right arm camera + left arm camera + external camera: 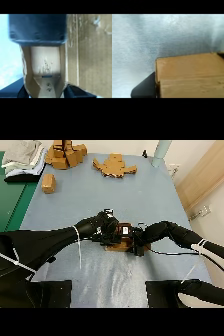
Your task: Fold the box.
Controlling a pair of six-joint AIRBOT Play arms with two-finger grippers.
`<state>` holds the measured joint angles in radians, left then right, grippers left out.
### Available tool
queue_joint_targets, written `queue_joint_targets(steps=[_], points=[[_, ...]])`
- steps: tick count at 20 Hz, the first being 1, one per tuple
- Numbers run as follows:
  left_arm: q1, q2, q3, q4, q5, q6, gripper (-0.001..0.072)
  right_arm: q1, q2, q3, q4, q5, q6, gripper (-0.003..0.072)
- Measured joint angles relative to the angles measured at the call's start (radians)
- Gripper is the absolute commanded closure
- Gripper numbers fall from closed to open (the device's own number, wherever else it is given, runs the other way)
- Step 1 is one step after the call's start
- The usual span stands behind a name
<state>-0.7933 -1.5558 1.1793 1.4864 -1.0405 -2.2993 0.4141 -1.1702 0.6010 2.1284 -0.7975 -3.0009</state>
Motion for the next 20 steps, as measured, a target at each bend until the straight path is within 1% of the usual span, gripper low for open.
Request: queue_joint_targets(steps=[4, 5, 6, 7, 9, 10, 13, 14, 15, 16, 17, 18, 20], points=[[-0.011, 0.000, 0.001, 0.010, -0.002, -0.016, 0.0653, 0.000, 0.000, 0.000, 0.000, 0.000, 0.000, 0.0178], [-0.014, 0.000, 0.001, 0.012, -0.001, -0.018, 0.0640, 0.000, 0.000, 0.000, 0.000, 0.000, 0.000, 0.0178], [-0.018, 0.000, 0.001, 0.012, 0.001, -0.018, 0.0426, 0.000, 0.000, 0.000, 0.000, 0.000, 0.000, 0.0178], [-0.019, -0.001, 0.001, 0.009, -0.001, -0.017, 0.0238, 0.000, 0.000, 0.000, -0.002, 0.000, -0.001, 0.0178], [-0.023, -0.001, 0.003, 0.008, 0.004, -0.024, 0.0229, -0.001, 0.000, 0.000, -0.003, 0.001, -0.001, 0.0178], [-0.023, -0.001, 0.004, 0.009, 0.004, -0.029, 0.0241, -0.001, 0.000, 0.000, -0.003, 0.001, -0.001, 0.0178], [-0.024, -0.001, 0.005, 0.009, 0.012, -0.051, 0.0247, -0.001, 0.000, 0.000, -0.003, 0.002, -0.001, 0.0178], [-0.023, -0.001, 0.005, 0.010, 0.017, -0.058, 0.0300, -0.001, 0.000, 0.000, -0.002, 0.002, -0.001, 0.0178], [-0.023, -0.001, 0.005, 0.009, 0.024, -0.066, 0.0467, -0.001, 0.000, 0.000, -0.003, 0.002, -0.001, 0.0178], [-0.023, -0.001, 0.005, 0.010, 0.029, -0.073, 0.0574, -0.001, 0.000, 0.000, -0.002, 0.002, -0.001, 0.0178], [-0.023, -0.001, 0.005, 0.015, 0.026, -0.078, 0.0648, -0.001, 0.000, 0.000, -0.003, 0.002, 0.000, 0.0178], [-0.023, -0.001, 0.005, 0.020, 0.027, -0.082, 0.0694, -0.002, 0.000, 0.000, -0.003, 0.003, 0.002, 0.0178], [-0.023, -0.001, 0.005, 0.021, 0.034, -0.087, 0.0695, -0.002, 0.000, 0.000, -0.004, 0.003, 0.003, 0.0178]])
